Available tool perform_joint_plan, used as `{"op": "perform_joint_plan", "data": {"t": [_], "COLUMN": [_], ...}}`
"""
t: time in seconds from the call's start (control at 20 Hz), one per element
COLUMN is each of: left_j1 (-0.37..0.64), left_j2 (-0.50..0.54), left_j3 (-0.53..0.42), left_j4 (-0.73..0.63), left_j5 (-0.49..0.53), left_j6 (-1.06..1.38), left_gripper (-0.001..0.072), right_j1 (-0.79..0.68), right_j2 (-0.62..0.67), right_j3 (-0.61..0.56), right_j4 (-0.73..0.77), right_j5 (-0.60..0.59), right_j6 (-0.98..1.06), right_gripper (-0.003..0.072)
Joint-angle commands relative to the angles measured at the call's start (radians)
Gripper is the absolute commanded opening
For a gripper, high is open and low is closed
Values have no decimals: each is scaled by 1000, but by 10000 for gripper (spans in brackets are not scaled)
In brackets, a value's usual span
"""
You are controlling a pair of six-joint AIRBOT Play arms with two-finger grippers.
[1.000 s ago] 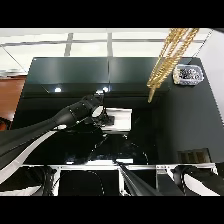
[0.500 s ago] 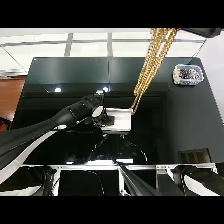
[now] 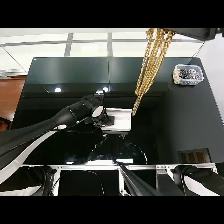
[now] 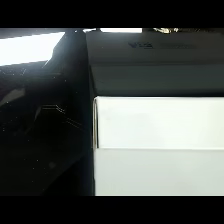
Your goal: Fold the box and place the chain.
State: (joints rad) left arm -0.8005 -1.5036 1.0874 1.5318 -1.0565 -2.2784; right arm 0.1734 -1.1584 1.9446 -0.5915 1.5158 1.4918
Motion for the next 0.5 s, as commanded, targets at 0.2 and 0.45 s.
{"op": "perform_joint_plan", "data": {"t": [0.2,0.45], "left_j1": [0,0], "left_j2": [0,0], "left_j3": [0,0], "left_j4": [0,0], "left_j5": [1,1], "left_j6": [0,0], "left_gripper": [30,30], "right_j1": [37,116], "right_j2": [-5,-50], "right_j3": [-1,-1], "right_j4": [10,-43], "right_j5": [-10,-15], "right_j6": [7,12], "right_gripper": [8,9]}}
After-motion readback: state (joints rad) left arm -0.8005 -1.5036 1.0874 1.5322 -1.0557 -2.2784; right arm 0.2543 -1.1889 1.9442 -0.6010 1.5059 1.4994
